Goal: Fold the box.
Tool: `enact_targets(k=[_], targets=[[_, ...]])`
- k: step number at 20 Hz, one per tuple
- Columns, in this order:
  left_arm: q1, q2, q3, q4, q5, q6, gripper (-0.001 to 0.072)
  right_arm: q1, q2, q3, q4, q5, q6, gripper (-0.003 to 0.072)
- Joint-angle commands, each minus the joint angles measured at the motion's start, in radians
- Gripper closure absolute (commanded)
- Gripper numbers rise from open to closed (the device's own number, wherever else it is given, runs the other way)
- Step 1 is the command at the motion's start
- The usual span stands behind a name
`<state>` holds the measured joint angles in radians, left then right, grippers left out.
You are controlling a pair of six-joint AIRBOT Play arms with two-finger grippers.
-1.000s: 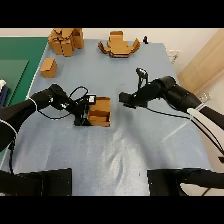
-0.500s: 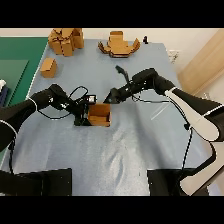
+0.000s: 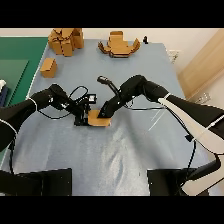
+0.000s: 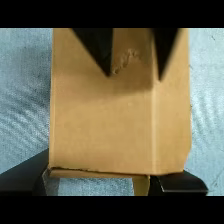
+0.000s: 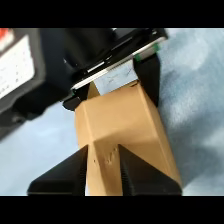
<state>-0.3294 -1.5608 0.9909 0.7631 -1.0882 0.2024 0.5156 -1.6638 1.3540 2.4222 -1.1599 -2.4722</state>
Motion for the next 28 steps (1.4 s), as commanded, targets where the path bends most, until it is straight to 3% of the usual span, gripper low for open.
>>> enact_targets(k=[1, 6, 11, 15, 17, 18, 22, 23, 25, 28], targets=[[0.001, 0.001, 0.000, 0.000, -0.005, -0.013, 0.0473, 0.041, 0.021, -0.006, -0.123, 0.100, -0.035, 0.0374], [0.001, 0.001, 0.000, 0.000, -0.003, -0.013, 0.0473, 0.053, 0.102, -0.006, -0.259, 0.094, -0.053, 0.0356], [0.001, 0.001, 0.000, 0.000, -0.003, -0.013, 0.0473, 0.087, 0.145, -0.007, -0.297, 0.066, -0.185, 0.0160], [0.001, 0.001, 0.000, 0.000, -0.003, -0.013, 0.0473, 0.133, 0.143, -0.007, -0.366, 0.153, -0.200, 0.0152], [0.001, 0.001, 0.000, 0.000, -0.004, -0.013, 0.0473, 0.137, 0.143, -0.007, -0.367, 0.205, -0.199, 0.0195], [0.001, 0.001, 0.000, 0.000, -0.004, -0.017, 0.0473, 0.137, 0.143, -0.007, -0.367, 0.211, -0.199, 0.0294], [0.000, 0.001, 0.000, 0.000, -0.005, -0.019, 0.0473, 0.140, 0.143, -0.007, -0.364, 0.181, -0.196, 0.0396], [0.000, 0.001, 0.000, 0.000, -0.005, -0.020, 0.0473, 0.140, 0.143, -0.007, -0.345, 0.168, -0.195, 0.0384], [0.000, 0.001, 0.000, 0.000, -0.006, -0.020, 0.0473, 0.142, 0.143, -0.007, -0.293, 0.140, -0.176, 0.0190], [0.000, 0.001, 0.000, 0.000, -0.006, -0.020, 0.0473, 0.147, 0.140, -0.007, -0.296, 0.127, -0.131, 0.0190]])
